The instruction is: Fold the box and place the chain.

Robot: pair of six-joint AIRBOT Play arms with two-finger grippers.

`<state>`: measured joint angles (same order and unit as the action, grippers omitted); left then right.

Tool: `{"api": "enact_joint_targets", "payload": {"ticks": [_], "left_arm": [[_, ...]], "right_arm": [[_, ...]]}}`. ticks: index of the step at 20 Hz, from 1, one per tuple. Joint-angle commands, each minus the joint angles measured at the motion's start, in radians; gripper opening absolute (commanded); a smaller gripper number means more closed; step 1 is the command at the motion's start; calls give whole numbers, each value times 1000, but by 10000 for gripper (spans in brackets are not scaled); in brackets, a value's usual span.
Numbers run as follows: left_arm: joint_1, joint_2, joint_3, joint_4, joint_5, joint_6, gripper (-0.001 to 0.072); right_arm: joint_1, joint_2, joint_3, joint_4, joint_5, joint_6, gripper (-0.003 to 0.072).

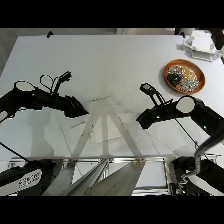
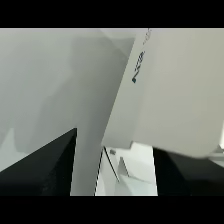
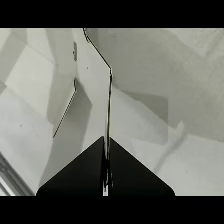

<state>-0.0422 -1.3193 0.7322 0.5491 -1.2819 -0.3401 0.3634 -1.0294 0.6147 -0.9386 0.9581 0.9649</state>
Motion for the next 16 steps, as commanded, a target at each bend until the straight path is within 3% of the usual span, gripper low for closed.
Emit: {"api": "enact_joint_targets", "payload": {"ticks": [1,8,10,12,15,16], "left_arm": [[-27,-63,-1,-85,15,69,510],[-109,-119,-1,-116,59,108,504],[-109,-119,-1,-97,62,107,421],[-109,-119,-1,-91,71,105,279],[-109,-119,-1,-89,102,105,228],[-109,-119,-1,-87,109,107,133]], "right_arm": [[1,1,0,5,3,1,13],[1,1,0,5,3,8,13],[1,1,0,5,3,8,14],[1,1,0,5,3,8,14],[1,1,0,8,3,14,14],[1,1,0,8,3,26,14]]}}
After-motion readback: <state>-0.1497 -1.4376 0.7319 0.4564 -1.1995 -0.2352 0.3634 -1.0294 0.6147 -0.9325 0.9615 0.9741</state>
